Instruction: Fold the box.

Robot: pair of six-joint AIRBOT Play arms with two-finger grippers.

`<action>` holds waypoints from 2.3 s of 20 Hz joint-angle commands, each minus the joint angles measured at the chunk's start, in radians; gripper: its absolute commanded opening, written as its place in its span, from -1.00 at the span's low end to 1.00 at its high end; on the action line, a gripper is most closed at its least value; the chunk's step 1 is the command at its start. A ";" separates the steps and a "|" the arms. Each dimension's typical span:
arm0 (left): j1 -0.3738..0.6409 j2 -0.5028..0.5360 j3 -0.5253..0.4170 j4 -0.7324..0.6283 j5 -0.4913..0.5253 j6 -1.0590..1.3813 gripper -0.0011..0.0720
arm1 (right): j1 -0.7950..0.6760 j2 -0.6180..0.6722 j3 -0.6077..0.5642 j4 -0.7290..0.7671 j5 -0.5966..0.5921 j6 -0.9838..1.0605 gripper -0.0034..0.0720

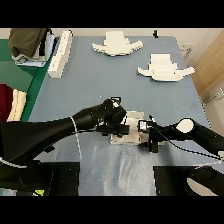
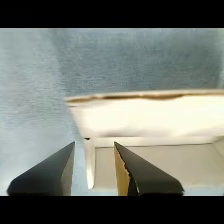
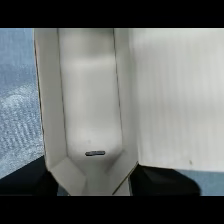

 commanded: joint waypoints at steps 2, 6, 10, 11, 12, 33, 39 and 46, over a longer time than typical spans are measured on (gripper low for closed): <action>0.085 0.080 0.056 -0.031 -0.115 0.078 0.08 | 0.000 0.000 0.000 0.000 0.001 0.000 0.54; 0.220 0.145 0.056 -0.132 -0.300 0.281 -0.93 | 0.000 0.000 0.000 0.000 0.001 0.000 0.54; 0.354 0.148 0.055 -0.253 -0.345 0.698 -0.93 | 0.000 0.000 0.000 0.000 0.001 0.000 0.54; 0.367 0.148 0.055 -0.244 -0.283 0.727 -0.93 | 0.000 0.000 0.000 0.000 0.001 0.000 0.54; 0.373 0.148 0.054 -0.245 -0.222 0.728 -0.93 | 0.000 0.000 0.000 0.000 0.001 0.000 0.54; 0.535 0.301 -0.674 -0.879 0.453 2.716 0.93 | 0.000 0.000 0.000 0.000 0.001 0.000 0.54; 0.567 0.332 -0.727 -1.181 0.355 2.920 0.93 | 0.000 0.000 0.000 0.000 0.001 0.000 0.54; 0.613 0.327 -0.727 -1.189 0.370 2.861 0.93 | 0.000 0.000 0.000 0.000 0.001 0.000 0.54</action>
